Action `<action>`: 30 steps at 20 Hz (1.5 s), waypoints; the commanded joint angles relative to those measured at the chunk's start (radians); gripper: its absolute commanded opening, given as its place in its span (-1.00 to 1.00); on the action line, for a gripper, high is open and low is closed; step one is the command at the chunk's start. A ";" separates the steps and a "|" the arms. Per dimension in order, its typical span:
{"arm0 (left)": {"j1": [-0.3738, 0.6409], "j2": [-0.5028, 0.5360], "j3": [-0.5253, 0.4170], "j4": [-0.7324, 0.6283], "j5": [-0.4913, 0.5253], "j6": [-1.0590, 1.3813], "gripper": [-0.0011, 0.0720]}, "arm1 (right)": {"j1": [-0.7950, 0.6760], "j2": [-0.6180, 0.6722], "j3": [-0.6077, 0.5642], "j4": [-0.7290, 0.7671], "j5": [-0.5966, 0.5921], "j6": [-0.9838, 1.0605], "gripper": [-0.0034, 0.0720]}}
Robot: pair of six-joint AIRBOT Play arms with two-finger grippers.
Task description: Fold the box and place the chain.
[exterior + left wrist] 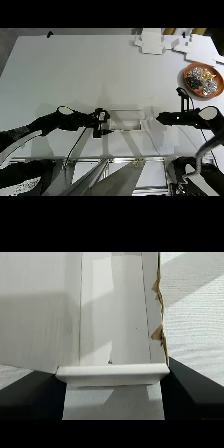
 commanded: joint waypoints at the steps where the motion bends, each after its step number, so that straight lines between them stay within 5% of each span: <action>1: 0.000 0.000 0.001 0.000 0.000 0.000 -0.70 | 0.056 -0.019 -0.020 -0.005 -0.029 0.015 -0.85; 4: 0.000 0.000 0.001 0.000 0.000 0.000 -0.70 | 0.109 -0.020 -0.020 0.074 -0.029 0.010 -0.30; 6: 0.000 0.000 0.001 0.000 0.000 0.000 -0.70 | 0.135 -0.019 -0.020 0.125 -0.023 -0.016 -0.12; 20: 0.000 0.000 0.001 0.000 0.000 0.000 -0.70 | 0.168 0.126 -0.021 0.201 0.027 -0.011 -0.11; 26: 0.000 0.000 0.001 0.000 0.000 0.000 -0.70 | 0.168 0.126 -0.032 0.201 0.021 -0.015 0.00; 30: 0.000 0.000 0.001 0.000 0.000 0.000 -0.70 | 0.168 0.126 -0.060 0.192 0.002 -0.015 0.32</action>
